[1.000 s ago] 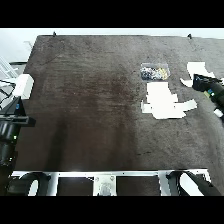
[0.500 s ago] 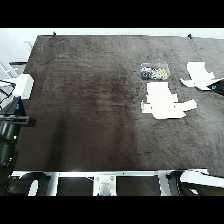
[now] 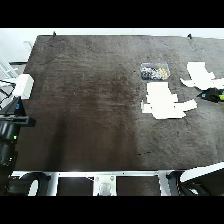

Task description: Fold the box and place the chain.

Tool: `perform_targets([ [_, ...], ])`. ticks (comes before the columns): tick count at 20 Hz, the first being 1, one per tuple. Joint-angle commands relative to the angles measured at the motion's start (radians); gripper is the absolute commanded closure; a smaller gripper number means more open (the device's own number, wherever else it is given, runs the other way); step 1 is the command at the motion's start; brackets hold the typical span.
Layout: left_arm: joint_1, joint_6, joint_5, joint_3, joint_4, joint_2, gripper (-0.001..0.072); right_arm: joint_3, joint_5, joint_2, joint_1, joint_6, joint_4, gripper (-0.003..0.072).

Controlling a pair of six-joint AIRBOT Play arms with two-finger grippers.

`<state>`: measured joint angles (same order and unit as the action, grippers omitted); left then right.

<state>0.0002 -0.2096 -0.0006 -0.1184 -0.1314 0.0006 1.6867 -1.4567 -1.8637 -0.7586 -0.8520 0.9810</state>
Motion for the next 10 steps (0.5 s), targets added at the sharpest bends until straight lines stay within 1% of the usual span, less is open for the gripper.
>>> perform_targets([
  [1,0.001,0.0,0.0,0.0,0.0,0.0,0.0671,0.023,-0.022,-0.074,0.005,0.039,0.003,0.0212],
  [4,0.001,0.0,0.0,0.0,0.0,0.0,0.0671,0.023,-0.026,-0.097,0.005,0.049,0.003,0.0212],
  [8,0.001,0.0,0.0,0.0,0.0,0.0,0.0671,0.023,-0.124,-0.13,0.006,0.048,-0.053,0.0212],
  [10,0.001,0.0,0.0,0.0,0.0,0.0,0.0671,0.022,-0.153,-0.142,0.013,0.048,-0.052,0.0214],
])
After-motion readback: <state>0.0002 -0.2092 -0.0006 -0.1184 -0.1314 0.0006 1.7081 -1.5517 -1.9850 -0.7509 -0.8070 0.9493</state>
